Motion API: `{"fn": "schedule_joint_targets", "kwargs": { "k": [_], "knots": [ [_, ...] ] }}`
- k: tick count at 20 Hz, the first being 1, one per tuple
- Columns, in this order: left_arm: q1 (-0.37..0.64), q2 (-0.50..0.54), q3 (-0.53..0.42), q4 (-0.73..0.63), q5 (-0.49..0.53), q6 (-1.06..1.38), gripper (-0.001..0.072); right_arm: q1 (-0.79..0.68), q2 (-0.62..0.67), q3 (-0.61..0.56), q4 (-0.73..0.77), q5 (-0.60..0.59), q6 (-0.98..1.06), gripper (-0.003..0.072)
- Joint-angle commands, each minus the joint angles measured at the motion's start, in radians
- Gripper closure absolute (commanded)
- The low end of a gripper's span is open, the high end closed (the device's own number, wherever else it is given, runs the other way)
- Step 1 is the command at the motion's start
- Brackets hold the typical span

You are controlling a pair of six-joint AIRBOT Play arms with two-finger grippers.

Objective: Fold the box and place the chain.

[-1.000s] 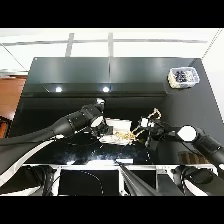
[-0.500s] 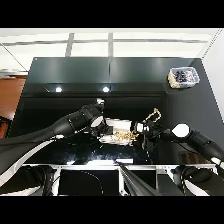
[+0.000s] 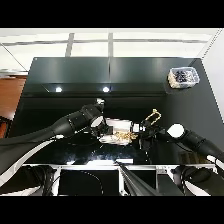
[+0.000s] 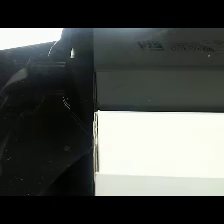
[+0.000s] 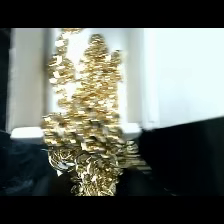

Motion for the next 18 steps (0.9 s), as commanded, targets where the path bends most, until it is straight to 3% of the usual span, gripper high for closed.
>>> {"fn": "schedule_joint_targets", "kwargs": {
  "k": [1,3,8,14,18],
  "knots": [
    [0.000,0.000,0.000,0.000,0.002,0.000,0.0676,0.009,-0.003,0.010,-0.069,0.004,0.069,0.0609],
    [0.000,0.000,0.000,0.000,0.002,0.000,0.0676,0.009,0.012,0.031,-0.154,0.034,0.152,0.0644],
    [0.000,0.000,0.000,0.000,0.003,0.000,0.0677,-0.028,0.148,0.121,-0.362,0.189,0.487,0.0646],
    [0.000,0.000,0.000,0.001,0.003,0.000,0.0677,-0.068,0.360,0.323,-0.350,0.480,0.755,0.0647],
    [0.000,0.000,0.000,0.001,0.003,0.000,0.0677,-0.068,0.385,0.488,-0.239,0.543,0.882,0.0647]
  ]
}}
